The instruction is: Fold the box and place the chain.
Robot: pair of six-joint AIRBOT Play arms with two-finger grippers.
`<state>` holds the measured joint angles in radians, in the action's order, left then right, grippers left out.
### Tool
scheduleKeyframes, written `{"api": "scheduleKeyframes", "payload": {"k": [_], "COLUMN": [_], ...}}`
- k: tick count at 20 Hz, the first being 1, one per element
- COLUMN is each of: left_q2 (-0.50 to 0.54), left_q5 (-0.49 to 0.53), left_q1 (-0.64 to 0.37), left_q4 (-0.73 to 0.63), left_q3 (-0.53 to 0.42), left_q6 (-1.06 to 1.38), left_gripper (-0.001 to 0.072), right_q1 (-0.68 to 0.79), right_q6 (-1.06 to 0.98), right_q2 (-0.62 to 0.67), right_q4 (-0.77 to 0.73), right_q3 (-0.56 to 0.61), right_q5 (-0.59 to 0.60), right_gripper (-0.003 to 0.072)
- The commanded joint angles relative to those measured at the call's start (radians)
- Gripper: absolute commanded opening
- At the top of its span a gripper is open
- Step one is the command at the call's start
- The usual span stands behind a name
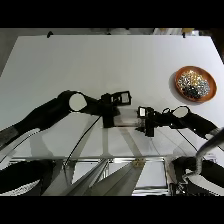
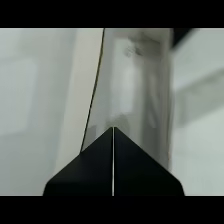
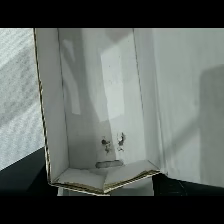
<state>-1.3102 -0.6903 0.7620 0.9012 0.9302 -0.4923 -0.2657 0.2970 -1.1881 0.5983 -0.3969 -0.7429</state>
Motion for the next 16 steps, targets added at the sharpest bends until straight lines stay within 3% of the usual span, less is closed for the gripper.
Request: {"api": "scheduleKeyframes", "payload": {"k": [1, 3, 9, 13, 16], "left_q2": [-0.082, -0.12, -0.184, -0.083, 0.04], "left_q5": [0.289, 0.327, 0.254, 0.091, -0.105], "left_q1": [0.006, 0.002, -0.021, -0.085, -0.137], "left_q4": [-0.055, -0.056, -0.047, 0.024, 0.154], "left_q3": [0.0, 0.0, 0.0, 0.0, 0.0], "left_q6": [-0.155, -0.222, -0.23, -0.232, -0.234], "left_gripper": [0.0001, 0.0002, 0.0003, 0.0001, 0.0001], "right_q1": [0.0, 0.0, 0.0, 0.0, 0.0], "right_q6": [0.0, 0.0, 0.0, 0.0, 0.0], "right_q2": [0.0, 0.0, 0.0, 0.0, 0.0], "right_q4": [0.0, 0.0, 0.0, 0.0, 0.0], "right_q3": [0.0, 0.0, 0.0, 0.0, 0.0], "right_q5": [0.0, 0.0, -0.001, 0.0, 0.0], "right_gripper": [0.0328, 0.0328, 0.0328, 0.0328, 0.0328]}}
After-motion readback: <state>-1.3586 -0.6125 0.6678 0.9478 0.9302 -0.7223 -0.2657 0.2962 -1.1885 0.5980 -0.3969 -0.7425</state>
